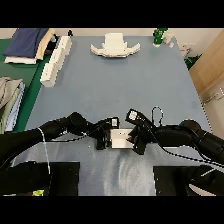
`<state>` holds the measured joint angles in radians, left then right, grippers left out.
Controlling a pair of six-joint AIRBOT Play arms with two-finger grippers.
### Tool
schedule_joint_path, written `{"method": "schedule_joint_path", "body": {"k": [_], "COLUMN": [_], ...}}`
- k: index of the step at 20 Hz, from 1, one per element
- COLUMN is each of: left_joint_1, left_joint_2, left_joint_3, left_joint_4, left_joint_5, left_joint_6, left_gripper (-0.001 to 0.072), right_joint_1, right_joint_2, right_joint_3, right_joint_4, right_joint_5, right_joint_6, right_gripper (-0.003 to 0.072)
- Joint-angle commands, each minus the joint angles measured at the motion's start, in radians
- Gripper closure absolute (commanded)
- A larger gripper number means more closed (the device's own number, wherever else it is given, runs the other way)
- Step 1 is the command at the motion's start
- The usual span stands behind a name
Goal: Fold the box.
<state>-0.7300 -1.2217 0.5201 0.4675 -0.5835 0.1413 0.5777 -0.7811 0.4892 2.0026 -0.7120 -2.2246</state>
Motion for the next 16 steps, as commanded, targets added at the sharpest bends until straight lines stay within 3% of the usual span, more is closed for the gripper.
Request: {"method": "schedule_joint_path", "body": {"k": [1, 4, 16], "left_joint_1": [0.000, 0.000, 0.000], "left_joint_2": [0.000, 0.000, 0.000], "left_joint_3": [0.000, 0.000, 0.000], "left_joint_4": [0.000, 0.000, 0.000], "left_joint_5": [0.000, 0.000, 0.000], "left_joint_6": [0.000, 0.000, 0.000], "left_gripper": [0.0294, 0.0294, 0.0294], "right_joint_1": [0.005, 0.005, 0.090], "right_joint_2": [0.010, 0.010, -0.068], "right_joint_3": [0.025, 0.069, 0.072], "right_joint_4": [-0.045, -0.043, -0.115], "right_joint_5": [0.018, -0.008, -0.024], "right_joint_6": [-0.073, -0.139, -0.410], "right_gripper": [0.0331, 0.0202, 0.0202]}}
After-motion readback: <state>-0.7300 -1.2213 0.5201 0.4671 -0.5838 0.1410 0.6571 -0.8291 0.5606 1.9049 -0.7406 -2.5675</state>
